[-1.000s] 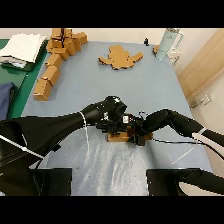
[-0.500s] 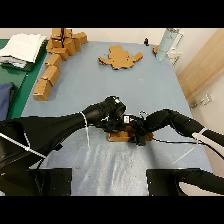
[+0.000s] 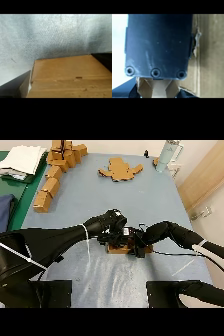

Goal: Fold the box.

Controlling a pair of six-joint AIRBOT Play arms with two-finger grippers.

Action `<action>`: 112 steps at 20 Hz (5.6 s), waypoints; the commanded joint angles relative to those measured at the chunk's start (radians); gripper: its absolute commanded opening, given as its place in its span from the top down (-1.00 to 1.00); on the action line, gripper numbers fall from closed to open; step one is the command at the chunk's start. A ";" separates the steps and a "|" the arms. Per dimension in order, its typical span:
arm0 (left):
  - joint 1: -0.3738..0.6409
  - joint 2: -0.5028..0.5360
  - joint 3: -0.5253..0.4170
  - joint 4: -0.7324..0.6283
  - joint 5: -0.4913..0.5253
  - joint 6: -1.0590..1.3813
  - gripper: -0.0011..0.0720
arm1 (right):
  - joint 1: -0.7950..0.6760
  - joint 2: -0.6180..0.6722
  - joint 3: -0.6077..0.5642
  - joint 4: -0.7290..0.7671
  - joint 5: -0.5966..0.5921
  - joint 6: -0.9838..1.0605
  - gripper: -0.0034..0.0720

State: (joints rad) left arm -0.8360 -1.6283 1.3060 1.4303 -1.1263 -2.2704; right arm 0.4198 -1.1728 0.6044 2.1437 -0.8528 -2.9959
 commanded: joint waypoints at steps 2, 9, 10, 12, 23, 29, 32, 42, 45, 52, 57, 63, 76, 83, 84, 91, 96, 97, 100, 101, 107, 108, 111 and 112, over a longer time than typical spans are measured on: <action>0.001 0.003 0.000 0.010 -0.019 -0.005 -0.64 | 0.000 0.000 0.001 -0.002 -0.001 0.003 -0.45; 0.001 0.037 -0.007 0.023 -0.034 0.007 -0.62 | 0.000 0.000 0.001 -0.002 -0.001 0.003 -0.46; 0.001 0.053 -0.016 0.034 -0.033 0.006 -0.62 | 0.000 0.000 0.001 -0.002 -0.001 0.003 -0.45; 0.001 0.070 -0.042 0.034 -0.032 0.003 -0.62 | 0.000 0.000 0.001 -0.002 -0.001 0.003 -0.45; -0.006 0.071 -0.106 0.040 0.109 -0.049 0.82 | 0.000 0.000 0.001 -0.002 -0.001 0.003 -0.46; -0.006 0.070 -0.106 0.040 0.107 -0.053 0.94 | 0.000 0.000 0.001 -0.002 -0.001 0.003 -0.46; -0.006 0.070 -0.106 0.028 0.098 -0.053 0.93 | 0.000 0.000 0.001 -0.002 -0.001 0.003 -0.45; 0.000 0.076 -0.090 -0.004 -0.005 -0.058 -0.45 | 0.000 0.000 0.001 -0.002 -0.001 0.003 -0.45; 0.046 0.076 -0.069 -0.087 -0.028 -0.008 -0.45 | 0.000 0.000 0.001 -0.002 -0.001 0.003 -0.46; 0.251 0.089 -0.054 -0.415 -0.089 0.234 -0.45 | 0.000 0.000 0.001 -0.002 -0.001 0.003 -0.45; 0.392 0.116 -0.054 -0.521 -0.142 0.376 -0.46 | 0.000 0.000 0.001 -0.002 -0.001 0.003 -0.45; 0.572 0.118 -0.054 -0.547 -0.236 0.743 -0.12 | 0.000 0.000 0.001 -0.002 -0.001 0.003 -0.45; 0.616 0.411 -0.519 -0.529 0.174 1.608 0.94 | 0.000 0.000 0.001 -0.002 -0.002 0.003 -0.45; 0.548 0.513 -0.752 -1.020 0.436 2.599 -0.89 | 0.000 0.000 0.001 -0.002 -0.001 0.003 -0.46; 0.531 0.480 -0.752 -1.066 0.446 2.628 -0.89 | 0.000 0.000 0.001 -0.002 -0.001 0.003 -0.45; 0.448 0.357 -0.706 -1.120 0.473 2.731 -0.89 | 0.000 0.000 0.001 -0.003 -0.001 0.003 -0.45; 0.426 0.313 -0.683 -1.108 0.453 2.771 -0.89 | 0.000 0.000 0.001 -0.003 -0.001 0.003 -0.46; 0.424 0.313 -0.681 -1.109 0.453 2.771 -0.89 | 0.000 0.000 0.001 -0.003 -0.001 0.003 -0.45; 0.412 0.312 -0.677 -1.112 0.453 2.769 -0.89 | 0.000 0.000 0.001 -0.003 -0.001 0.003 -0.45; 0.406 0.312 -0.676 -1.113 0.455 2.768 -0.89 | 0.000 0.000 0.001 -0.003 -0.001 0.003 -0.45; 0.380 0.294 -0.655 -1.107 0.494 2.676 -0.89 | 0.000 0.000 0.001 -0.003 -0.002 0.003 -0.45; 0.378 0.294 -0.655 -1.108 0.496 2.670 -0.89 | 0.000 0.000 0.001 -0.003 -0.001 0.003 -0.45; 0.374 0.294 -0.655 -1.046 0.496 2.612 -0.89 | 0.000 0.000 0.001 -0.003 -0.001 0.003 -0.45; 0.374 0.294 -0.655 -1.037 0.495 2.604 -0.89 | 0.000 0.000 0.001 -0.003 -0.001 0.003 -0.45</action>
State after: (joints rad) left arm -0.4576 -1.3327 0.6487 0.3519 -0.6369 0.3862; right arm 0.4202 -1.1728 0.6048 2.1407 -0.8543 -2.9929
